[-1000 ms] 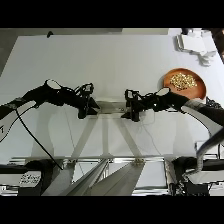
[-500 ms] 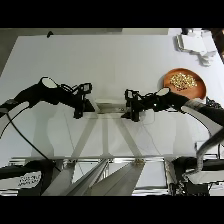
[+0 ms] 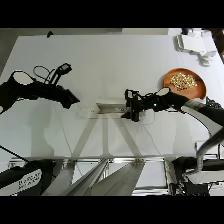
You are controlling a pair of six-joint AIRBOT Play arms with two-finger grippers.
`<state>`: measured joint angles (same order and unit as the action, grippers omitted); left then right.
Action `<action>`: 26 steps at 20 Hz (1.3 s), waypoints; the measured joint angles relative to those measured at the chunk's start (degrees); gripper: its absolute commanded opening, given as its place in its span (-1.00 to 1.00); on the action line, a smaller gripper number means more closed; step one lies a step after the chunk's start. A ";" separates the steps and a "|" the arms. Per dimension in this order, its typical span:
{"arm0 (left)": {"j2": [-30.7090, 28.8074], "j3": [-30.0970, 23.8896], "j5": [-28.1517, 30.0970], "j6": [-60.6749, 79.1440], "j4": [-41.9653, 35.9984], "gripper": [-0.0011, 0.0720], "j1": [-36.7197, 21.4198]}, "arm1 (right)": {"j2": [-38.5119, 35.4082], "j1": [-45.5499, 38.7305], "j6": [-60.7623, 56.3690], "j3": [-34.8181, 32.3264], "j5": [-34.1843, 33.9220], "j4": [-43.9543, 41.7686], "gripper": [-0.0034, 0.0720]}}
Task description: Fold the box and place the chain.
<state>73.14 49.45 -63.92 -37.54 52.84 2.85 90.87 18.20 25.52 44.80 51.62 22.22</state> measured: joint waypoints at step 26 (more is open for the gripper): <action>5.05 -5.86 3.10 -28.87 -5.46 -0.37 8.20 | 0.00 0.00 0.00 0.00 0.02 -0.02 0.16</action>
